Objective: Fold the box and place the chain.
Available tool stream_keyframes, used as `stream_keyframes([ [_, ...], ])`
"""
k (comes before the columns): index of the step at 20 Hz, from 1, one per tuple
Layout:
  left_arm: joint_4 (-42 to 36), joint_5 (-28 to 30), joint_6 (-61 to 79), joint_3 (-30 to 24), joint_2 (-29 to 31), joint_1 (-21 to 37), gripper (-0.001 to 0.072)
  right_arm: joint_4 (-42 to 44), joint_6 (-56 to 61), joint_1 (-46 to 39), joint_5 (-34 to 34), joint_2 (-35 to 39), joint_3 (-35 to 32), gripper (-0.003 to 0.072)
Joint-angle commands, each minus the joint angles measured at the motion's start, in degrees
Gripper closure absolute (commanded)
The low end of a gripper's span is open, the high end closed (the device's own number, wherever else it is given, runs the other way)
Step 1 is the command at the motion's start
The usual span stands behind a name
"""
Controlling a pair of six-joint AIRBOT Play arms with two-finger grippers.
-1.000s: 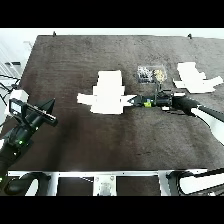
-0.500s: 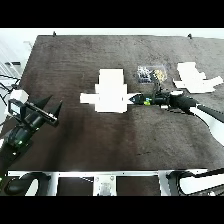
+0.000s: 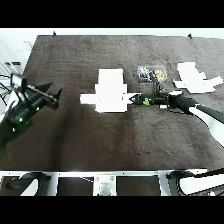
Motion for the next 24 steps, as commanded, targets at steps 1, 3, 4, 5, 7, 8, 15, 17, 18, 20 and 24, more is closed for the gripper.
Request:
stream_keyframes([
  [1,11.8,-6.7,-13.3,11.1,-14.1,0.0,0.0215,0.5,-0.1,0.2,-0.1,0.0,0.1,0.0674],
  [3,21.2,-11.9,-24.4,19.3,-22.1,0.0,0.0215,0.6,0.0,0.2,-0.1,0.0,0.1,0.0674],
  [4,26.4,-15.4,-30.8,24.0,-25.8,0.0,0.0215,0.8,-0.1,0.2,-0.1,0.0,0.1,0.0673],
  [5,31.6,-20.0,-36.8,29.6,-29.9,0.0,0.0215,1.3,-0.1,0.2,-0.1,0.0,0.1,0.0673],
  [7,39.9,-28.0,-46.0,41.0,-37.8,-1.1,0.0214,1.7,-0.1,0.2,-0.1,0.0,0.1,0.0673],
  [8,43.6,-30.6,-49.5,46.2,-41.2,-2.2,0.0214,1.7,0.0,0.2,-0.1,0.0,0.1,0.0672],
  [15,58.2,-36.9,-65.2,73.7,-60.0,-10.2,0.0214,1.7,0.2,0.9,0.0,0.0,0.1,0.0671],
  [17,58.1,-39.0,-65.2,78.0,-63.8,-11.1,0.0213,1.7,0.2,1.0,-0.1,0.0,0.1,0.0671],
  [18,58.1,-39.6,-65.2,79.6,-65.3,-11.5,0.0213,1.7,0.2,1.0,-0.1,0.0,0.1,0.0672],
  [20,57.4,-41.1,-65.0,82.5,-67.8,-12.2,0.0213,1.7,0.2,1.0,-0.1,0.0,0.1,0.0671],
  [24,53.0,-44.0,-63.3,86.3,-71.5,-13.3,0.0211,1.7,0.2,1.0,0.0,0.0,0.1,0.0672],
])
